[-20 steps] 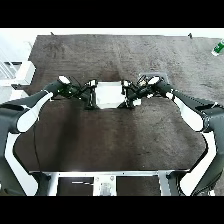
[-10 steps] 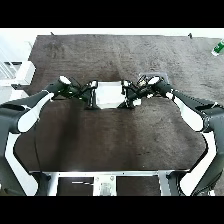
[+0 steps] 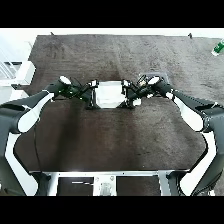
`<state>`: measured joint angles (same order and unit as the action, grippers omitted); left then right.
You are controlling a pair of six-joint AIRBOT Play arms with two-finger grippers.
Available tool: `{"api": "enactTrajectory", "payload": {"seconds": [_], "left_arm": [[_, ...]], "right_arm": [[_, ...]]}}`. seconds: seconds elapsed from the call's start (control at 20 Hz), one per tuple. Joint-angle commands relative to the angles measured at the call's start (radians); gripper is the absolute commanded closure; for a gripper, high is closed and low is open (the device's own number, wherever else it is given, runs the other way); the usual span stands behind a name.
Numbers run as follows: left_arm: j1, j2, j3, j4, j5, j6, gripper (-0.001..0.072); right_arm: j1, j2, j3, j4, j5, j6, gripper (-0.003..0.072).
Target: Fold the box and place the chain.
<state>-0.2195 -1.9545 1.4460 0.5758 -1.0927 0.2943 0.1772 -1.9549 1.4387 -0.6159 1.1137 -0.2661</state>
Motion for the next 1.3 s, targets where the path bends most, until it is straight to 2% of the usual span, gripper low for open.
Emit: {"api": "enactTrajectory", "payload": {"seconds": [0.0,0.05,0.1,0.85,1.25], "left_arm": [[0.001,0.001,0.001,0.006,-0.002,-0.006,0.0039],[0.001,0.001,0.001,0.016,-0.020,-0.005,0.0132],[0.001,0.001,0.001,0.019,-0.029,-0.005,0.0184],[0.001,0.001,0.001,0.015,-0.041,0.029,0.0182],[0.001,0.001,0.001,-0.005,-0.016,0.028,0.0182]], "right_arm": [[0.000,0.000,0.000,-0.001,0.003,-0.001,0.0130],[0.000,0.000,0.000,-0.001,0.003,-0.001,0.0129],[0.000,0.000,0.000,-0.001,0.003,-0.001,0.0129],[0.000,0.000,0.000,-0.001,0.003,-0.001,0.0129],[0.000,0.000,0.000,-0.001,0.003,-0.001,0.0129]]}}
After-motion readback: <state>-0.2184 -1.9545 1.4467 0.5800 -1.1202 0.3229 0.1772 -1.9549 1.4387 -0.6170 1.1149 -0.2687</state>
